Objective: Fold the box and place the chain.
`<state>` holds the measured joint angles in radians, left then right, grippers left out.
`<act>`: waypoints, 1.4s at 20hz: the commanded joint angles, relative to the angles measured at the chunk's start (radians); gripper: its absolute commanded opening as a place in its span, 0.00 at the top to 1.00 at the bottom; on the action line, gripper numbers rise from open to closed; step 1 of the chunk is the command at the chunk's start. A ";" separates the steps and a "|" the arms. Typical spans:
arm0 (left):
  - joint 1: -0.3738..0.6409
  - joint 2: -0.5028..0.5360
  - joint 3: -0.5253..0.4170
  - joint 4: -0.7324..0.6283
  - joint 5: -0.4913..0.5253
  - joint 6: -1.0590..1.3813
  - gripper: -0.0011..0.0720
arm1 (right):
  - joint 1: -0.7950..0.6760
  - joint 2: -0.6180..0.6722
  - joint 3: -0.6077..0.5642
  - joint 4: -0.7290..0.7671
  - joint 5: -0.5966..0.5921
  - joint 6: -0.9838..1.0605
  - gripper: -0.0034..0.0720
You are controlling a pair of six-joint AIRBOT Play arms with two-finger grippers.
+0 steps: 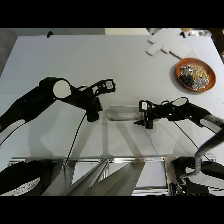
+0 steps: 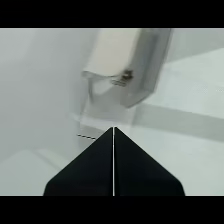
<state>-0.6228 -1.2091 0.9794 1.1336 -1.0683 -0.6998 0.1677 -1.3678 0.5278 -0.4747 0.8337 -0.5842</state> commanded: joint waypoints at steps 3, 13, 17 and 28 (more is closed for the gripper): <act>-0.168 0.035 0.000 0.021 0.036 -0.002 0.98 | 0.000 0.000 0.000 0.000 0.000 0.000 0.39; -0.132 -0.227 -0.001 -0.239 0.805 0.000 0.98 | 0.000 0.000 0.000 0.001 0.000 0.000 0.39; -0.084 -0.297 -0.001 -0.334 0.816 0.001 0.98 | -0.001 0.000 0.000 0.001 0.000 0.000 0.39; -0.080 -0.314 -0.001 -0.328 0.624 0.049 0.97 | -0.001 0.000 0.000 0.001 0.000 0.000 0.39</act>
